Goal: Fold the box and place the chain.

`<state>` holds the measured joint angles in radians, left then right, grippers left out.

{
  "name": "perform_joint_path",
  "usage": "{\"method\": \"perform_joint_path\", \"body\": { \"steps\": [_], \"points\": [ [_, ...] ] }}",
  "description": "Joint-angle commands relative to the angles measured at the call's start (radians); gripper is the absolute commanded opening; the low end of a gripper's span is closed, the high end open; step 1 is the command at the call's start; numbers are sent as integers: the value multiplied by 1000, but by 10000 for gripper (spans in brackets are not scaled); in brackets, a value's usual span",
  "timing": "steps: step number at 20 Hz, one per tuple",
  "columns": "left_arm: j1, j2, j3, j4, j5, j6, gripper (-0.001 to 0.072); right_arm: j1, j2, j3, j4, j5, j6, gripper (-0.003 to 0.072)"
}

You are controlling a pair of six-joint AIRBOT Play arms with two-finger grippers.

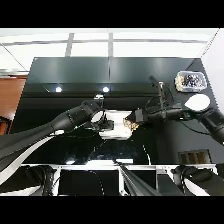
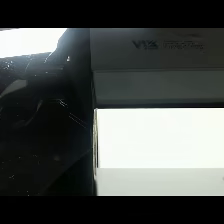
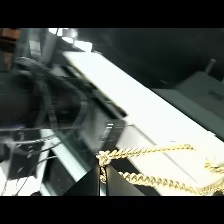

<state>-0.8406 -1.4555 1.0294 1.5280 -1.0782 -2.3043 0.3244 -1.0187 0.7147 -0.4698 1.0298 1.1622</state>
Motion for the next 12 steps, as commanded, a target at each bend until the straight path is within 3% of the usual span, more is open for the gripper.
{"method": "perform_joint_path", "body": {
  "steps": [1, 4, 5, 6, 9, 12],
  "points": [
    [0, 0, 1, 0, 0, 1, 31, 33, -23, -43, -13, -103, -4, 14],
    [0, 0, 1, 0, 0, 0, 31, 34, -27, -43, -13, -98, -3, 17],
    [0, 0, 1, 0, 0, 0, 31, 33, -27, -43, -13, -93, -3, 145],
    [0, 0, 1, 0, 0, 0, 31, 25, -27, -43, -14, -79, -4, 365],
    [0, 0, 1, 0, 0, 0, 31, -77, -5, -43, -29, 29, -26, 375],
    [0, 0, 1, 0, 0, 1, 31, -238, 84, -43, -225, 57, -38, 375]
  ]
}}
